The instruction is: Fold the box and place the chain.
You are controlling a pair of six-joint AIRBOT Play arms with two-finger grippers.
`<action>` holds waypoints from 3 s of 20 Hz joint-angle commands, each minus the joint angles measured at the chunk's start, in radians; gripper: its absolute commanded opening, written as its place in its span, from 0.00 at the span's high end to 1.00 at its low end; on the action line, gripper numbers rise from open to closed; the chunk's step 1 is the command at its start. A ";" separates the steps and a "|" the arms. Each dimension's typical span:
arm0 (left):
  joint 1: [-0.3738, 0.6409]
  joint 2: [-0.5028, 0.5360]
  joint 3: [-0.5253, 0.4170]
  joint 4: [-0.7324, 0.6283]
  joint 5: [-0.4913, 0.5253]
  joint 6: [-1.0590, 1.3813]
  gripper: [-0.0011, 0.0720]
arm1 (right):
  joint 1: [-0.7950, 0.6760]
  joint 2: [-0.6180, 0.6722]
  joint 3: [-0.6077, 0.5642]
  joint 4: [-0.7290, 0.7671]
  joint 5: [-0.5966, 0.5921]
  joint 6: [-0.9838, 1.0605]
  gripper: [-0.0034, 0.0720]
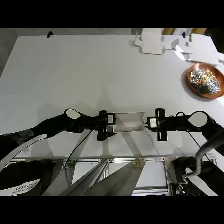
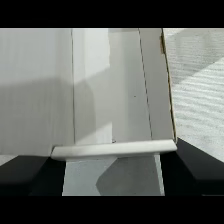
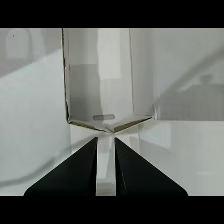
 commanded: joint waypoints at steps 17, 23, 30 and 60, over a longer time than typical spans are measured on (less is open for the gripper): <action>0.000 0.000 0.000 0.000 0.000 0.000 0.80 | 0.001 -0.226 -0.001 0.342 0.002 -0.137 0.38; 0.000 0.000 0.000 0.000 0.000 0.000 0.80 | 0.000 -0.112 0.000 0.148 -0.013 0.089 0.64; 0.000 0.000 0.000 0.000 0.000 0.000 0.80 | -0.003 0.131 0.005 -0.045 0.011 0.635 0.93; 0.000 0.000 0.000 0.000 0.000 0.000 0.80 | -0.184 -0.135 0.099 0.073 0.215 1.228 0.70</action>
